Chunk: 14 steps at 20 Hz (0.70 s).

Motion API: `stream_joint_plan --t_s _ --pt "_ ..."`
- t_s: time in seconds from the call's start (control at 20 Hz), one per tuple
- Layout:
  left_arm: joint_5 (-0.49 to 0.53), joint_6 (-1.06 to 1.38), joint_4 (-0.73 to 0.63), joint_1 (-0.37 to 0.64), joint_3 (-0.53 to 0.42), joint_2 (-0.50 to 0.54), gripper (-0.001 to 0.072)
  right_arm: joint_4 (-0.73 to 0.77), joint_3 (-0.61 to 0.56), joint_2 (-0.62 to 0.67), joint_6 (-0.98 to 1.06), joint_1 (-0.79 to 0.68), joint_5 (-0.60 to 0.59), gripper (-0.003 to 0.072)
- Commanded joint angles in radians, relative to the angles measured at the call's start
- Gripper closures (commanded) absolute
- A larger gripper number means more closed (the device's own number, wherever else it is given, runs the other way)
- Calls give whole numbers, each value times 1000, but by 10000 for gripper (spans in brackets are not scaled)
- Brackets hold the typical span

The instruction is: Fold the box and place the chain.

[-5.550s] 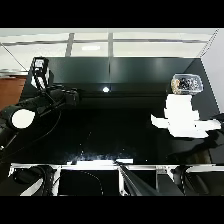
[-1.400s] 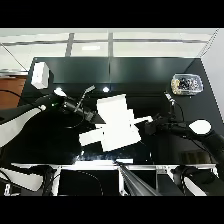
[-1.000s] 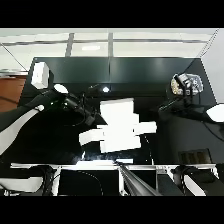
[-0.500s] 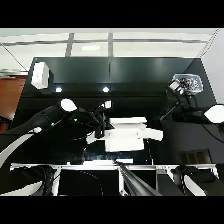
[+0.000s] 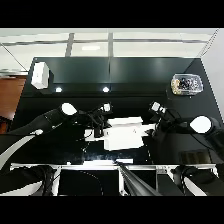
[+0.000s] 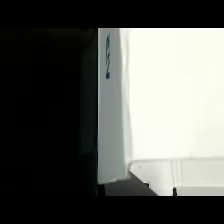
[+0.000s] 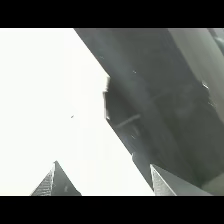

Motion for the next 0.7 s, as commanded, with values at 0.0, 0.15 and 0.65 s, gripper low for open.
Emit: stream_joint_plan --t_s 0.0,0.15,0.65 --pt "13 6 76 0 -2 -28 684 39 -44 -1 -65 48 -45 -24" --pt "6 6 100 -2 -1 -28 685 37 -45 -1 -117 71 -43 -24" --pt "-45 -31 176 11 25 -29 682 6 -77 -5 -254 71 4 -24"
